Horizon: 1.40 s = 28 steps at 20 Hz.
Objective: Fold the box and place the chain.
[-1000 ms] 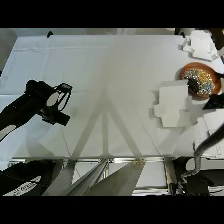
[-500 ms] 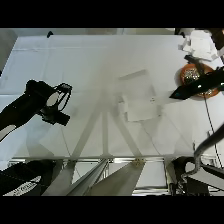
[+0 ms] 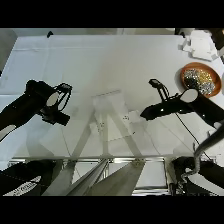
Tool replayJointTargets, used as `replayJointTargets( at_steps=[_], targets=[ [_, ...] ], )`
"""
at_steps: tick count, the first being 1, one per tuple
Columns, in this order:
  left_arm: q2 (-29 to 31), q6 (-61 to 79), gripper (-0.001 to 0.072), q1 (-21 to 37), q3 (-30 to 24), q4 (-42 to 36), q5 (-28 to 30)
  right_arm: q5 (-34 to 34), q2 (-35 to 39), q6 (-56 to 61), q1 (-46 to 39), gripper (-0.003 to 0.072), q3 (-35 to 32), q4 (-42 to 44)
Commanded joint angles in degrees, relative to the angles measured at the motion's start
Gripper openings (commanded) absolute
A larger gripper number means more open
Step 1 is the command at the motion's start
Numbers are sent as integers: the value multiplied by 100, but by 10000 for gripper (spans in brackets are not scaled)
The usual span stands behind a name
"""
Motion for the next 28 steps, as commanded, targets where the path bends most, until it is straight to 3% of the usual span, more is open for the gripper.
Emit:
replayJointTargets(
  at_steps=[1,5,6,7,9,10,14,17,20,23,28],
  targets=[
    [2,-42,14,2,0,-7,240,-1300,24,1471,828,8,-208,-745],
    [2,160,27,2,0,-160,1207,-1556,24,2673,1335,9,-208,-1961],
    [0,466,115,2,0,-365,1523,-1556,24,2684,1373,9,-208,-1956],
    [0,826,262,4,0,-651,1902,-1556,24,2728,1379,9,-208,-1954],
    [0,1432,668,9,0,-1493,2570,-1554,24,2761,1379,10,-208,-1954],
    [0,1727,697,9,0,-1947,2811,-1547,24,2758,1379,10,-208,-1956],
    [-87,3569,696,72,-4,-4223,3497,-1537,24,2758,1379,10,-208,-1937],
    [-442,4675,696,411,-7,-5731,3508,-1537,24,2741,1379,11,-208,-1937],
    [-776,5012,696,887,-9,-6008,3217,-1530,24,2741,1379,11,-208,-1937],
    [-1137,5681,696,1237,-11,-6323,2448,-1515,24,2741,1379,11,-208,-1937],
    [-1810,6972,695,1202,-11,-7497,1971,-1508,24,2741,1379,11,-208,-1934]
  ],
)
